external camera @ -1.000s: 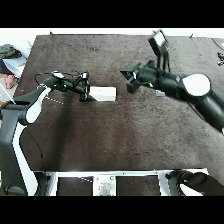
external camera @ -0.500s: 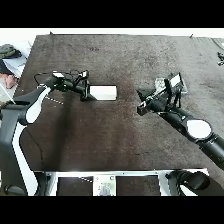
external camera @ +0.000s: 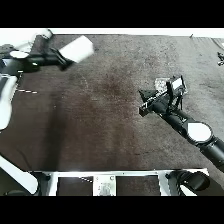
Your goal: Fold the box and place the chain.
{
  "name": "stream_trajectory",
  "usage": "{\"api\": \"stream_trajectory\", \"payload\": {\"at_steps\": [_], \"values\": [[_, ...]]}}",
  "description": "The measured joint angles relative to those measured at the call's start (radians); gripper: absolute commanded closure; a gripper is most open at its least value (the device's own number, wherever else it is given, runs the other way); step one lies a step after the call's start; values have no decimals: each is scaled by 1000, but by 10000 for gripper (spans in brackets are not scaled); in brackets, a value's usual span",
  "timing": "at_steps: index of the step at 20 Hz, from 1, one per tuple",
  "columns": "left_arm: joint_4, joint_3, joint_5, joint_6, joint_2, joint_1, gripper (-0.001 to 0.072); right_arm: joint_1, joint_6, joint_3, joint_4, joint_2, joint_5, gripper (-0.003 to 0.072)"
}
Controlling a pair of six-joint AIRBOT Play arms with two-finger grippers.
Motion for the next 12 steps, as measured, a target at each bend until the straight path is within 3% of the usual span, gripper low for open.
{"api": "stream_trajectory", "payload": {"at_steps": [6,12], "values": [[290,-9,86,-430,58,256,702,0,0,-1,0,0,-3,702],[472,-64,152,-614,27,349,701,-2,0,-1,-1,0,-22,702]]}}
